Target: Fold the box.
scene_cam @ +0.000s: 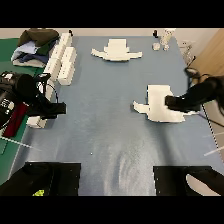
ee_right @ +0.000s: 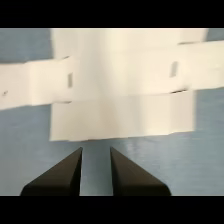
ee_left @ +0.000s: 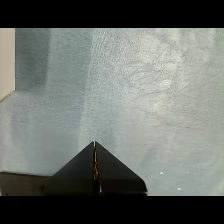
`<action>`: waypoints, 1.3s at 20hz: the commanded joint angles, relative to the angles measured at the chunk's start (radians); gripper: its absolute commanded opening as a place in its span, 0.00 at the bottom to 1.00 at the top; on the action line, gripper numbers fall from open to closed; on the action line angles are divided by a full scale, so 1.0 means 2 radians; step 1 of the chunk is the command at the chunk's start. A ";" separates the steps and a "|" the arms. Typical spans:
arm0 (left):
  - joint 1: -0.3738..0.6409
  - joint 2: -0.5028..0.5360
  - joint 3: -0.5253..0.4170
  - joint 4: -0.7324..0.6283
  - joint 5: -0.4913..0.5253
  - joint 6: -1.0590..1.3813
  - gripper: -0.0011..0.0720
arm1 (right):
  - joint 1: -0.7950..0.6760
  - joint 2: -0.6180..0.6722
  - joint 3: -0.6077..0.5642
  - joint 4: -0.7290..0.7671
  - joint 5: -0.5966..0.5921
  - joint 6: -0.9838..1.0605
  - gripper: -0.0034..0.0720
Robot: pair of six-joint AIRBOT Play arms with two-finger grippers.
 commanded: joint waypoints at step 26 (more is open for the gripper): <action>0.000 0.000 0.000 -0.156 0.113 0.047 0.03 | -0.395 -0.430 0.293 0.274 -0.210 -0.438 0.30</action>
